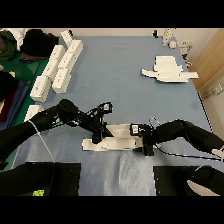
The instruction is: Fold the box.
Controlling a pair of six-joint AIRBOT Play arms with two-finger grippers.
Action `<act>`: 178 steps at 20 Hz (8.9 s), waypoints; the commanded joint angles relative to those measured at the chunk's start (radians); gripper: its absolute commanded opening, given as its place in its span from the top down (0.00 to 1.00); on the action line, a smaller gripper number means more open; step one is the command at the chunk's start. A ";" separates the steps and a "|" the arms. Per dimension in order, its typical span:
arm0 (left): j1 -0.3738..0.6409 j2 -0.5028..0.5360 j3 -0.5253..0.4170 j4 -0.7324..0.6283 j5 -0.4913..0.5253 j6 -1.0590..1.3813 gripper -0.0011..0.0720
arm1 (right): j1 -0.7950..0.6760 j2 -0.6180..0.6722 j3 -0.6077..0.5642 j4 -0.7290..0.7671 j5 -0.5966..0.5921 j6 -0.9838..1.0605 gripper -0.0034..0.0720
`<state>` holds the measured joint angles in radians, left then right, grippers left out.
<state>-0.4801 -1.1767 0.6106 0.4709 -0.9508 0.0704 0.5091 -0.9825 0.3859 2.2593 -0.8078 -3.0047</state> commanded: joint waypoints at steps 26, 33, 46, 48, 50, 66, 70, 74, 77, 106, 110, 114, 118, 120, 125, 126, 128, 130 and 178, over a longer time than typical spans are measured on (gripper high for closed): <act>-0.001 0.000 0.000 -0.004 -0.002 0.000 0.97 | 0.004 -0.005 0.001 -0.011 -0.009 0.002 0.27; 0.000 0.000 0.000 -0.006 0.019 -0.003 0.54 | 0.004 -0.005 0.001 -0.011 -0.009 0.002 0.27; 0.090 0.341 0.001 0.388 -0.179 -0.740 0.87 | 0.004 -0.005 0.001 -0.011 -0.009 0.002 0.27; 0.079 0.393 0.000 0.359 -0.249 -0.819 0.97 | 0.004 -0.005 0.001 -0.011 -0.009 0.002 0.27; 0.027 0.395 0.000 0.271 -0.264 -0.966 0.97 | 0.004 -0.005 0.001 -0.011 -0.009 0.002 0.27; -0.009 -0.089 0.175 0.127 0.055 -1.172 0.97 | 0.004 -0.005 0.001 -0.011 -0.009 0.002 0.27; -0.019 -0.195 0.175 0.098 0.005 -1.172 0.97 | 0.004 -0.005 0.001 -0.011 -0.009 0.002 0.27; -0.017 -0.201 0.177 0.098 0.008 -1.157 0.97 | 0.004 -0.005 0.001 -0.011 -0.009 0.002 0.27; -0.017 -0.151 0.189 0.114 0.011 -1.104 0.97 | 0.004 -0.005 0.001 -0.011 -0.009 0.002 0.27; 0.010 0.539 -0.250 0.307 0.042 -0.212 0.05 | 0.004 -0.005 0.001 -0.011 -0.009 0.002 0.27; -0.040 0.447 -0.251 0.303 0.102 -0.162 0.05 | 0.004 -0.005 0.001 -0.011 -0.009 0.002 0.27; -0.117 0.365 -0.251 0.224 0.219 -0.127 0.19 | 0.004 -0.005 0.001 -0.011 -0.009 0.002 0.27; -0.137 0.304 -0.249 0.202 0.246 -0.127 0.23 | 0.004 -0.005 0.001 -0.011 -0.009 0.002 0.27; -0.137 0.299 -0.249 0.200 0.255 -0.111 0.60 | 0.004 -0.005 0.001 -0.011 -0.009 0.002 0.27; -0.151 0.297 -0.249 0.141 0.283 -0.105 0.62 | 0.004 -0.005 0.001 -0.011 -0.009 0.002 0.27; -0.161 0.297 -0.249 0.132 0.299 -0.098 0.76 | 0.004 -0.005 0.001 -0.011 -0.009 0.002 0.27; -0.180 0.297 -0.249 0.098 0.321 -0.085 0.76 | 0.004 -0.005 0.001 -0.011 -0.009 0.002 0.27; -0.195 0.296 -0.249 0.082 0.335 -0.085 0.76 | 0.004 -0.005 0.001 -0.011 -0.009 0.002 0.27; 0.231 0.620 -0.248 0.637 -0.122 -1.712 0.97 | 0.004 -0.005 0.001 -0.011 -0.009 0.002 0.27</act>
<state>-0.3847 -0.5434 0.4351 1.3388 -1.0878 -1.8042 0.5129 -0.9878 0.3862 2.2478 -0.8169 -3.0028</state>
